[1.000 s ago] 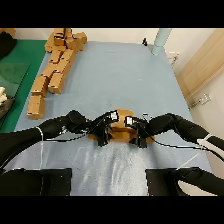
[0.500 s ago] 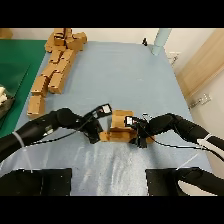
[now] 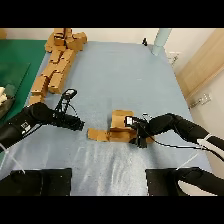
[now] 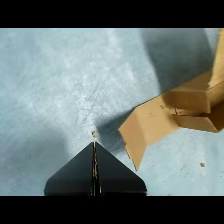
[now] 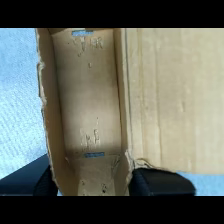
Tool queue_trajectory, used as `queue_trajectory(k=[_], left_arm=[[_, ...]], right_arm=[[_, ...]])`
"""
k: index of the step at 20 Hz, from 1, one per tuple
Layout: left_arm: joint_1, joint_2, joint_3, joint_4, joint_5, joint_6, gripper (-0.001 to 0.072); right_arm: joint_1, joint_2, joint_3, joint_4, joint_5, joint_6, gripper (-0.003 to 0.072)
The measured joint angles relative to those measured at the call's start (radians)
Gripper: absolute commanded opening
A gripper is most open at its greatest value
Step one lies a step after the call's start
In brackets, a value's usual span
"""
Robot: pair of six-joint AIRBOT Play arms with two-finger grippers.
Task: Fold the box.
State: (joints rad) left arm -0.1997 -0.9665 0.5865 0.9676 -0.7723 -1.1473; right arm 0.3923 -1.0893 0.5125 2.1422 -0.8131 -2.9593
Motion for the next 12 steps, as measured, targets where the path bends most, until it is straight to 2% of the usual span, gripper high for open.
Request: queue_trajectory(k=[3,7,12], left_arm=[[-0.018,-0.080,-0.003,-0.039,-0.010,-0.024,0.0015],[-0.080,-0.184,-0.003,-0.158,-0.008,0.032,0.0015],[-0.159,-0.231,0.003,-0.243,0.040,0.076,0.0015]], right_arm=[[0.000,0.000,0.000,0.000,0.000,0.000,0.0509],[0.000,0.000,0.000,0.000,0.000,0.000,0.0509],[0.000,0.000,0.000,0.000,0.000,0.000,0.0509]])
